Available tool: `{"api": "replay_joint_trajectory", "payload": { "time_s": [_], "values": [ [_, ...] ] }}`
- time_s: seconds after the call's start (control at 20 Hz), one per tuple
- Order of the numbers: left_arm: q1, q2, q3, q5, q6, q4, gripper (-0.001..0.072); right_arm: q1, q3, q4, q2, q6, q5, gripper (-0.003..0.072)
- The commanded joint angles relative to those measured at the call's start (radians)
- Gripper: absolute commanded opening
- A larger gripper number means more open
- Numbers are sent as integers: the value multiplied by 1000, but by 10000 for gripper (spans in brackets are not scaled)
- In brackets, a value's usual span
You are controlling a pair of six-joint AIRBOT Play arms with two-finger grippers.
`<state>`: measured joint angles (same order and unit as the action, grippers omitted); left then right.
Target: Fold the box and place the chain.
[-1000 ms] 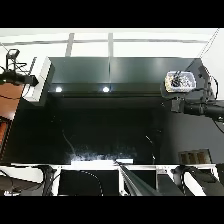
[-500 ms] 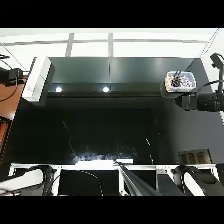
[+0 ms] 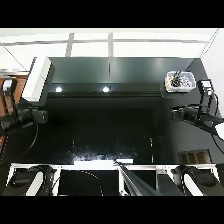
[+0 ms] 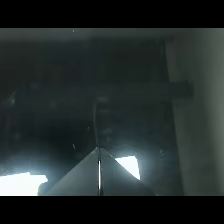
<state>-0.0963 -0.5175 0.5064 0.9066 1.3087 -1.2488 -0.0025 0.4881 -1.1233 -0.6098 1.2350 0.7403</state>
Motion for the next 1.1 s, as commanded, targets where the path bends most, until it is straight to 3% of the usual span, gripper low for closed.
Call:
{"api": "replay_joint_trajectory", "payload": {
  "time_s": [0.0,0.15,1.05],
  "values": [
    [19,185,-140,-98,-3,-15,27,4,-32,-11,6,3,-45,12],
    [19,230,-140,-98,-3,-14,28,4,-32,-12,6,3,-45,12],
    [19,231,-140,-98,-3,-14,28,4,-32,-11,6,3,-45,11]
  ]
}}
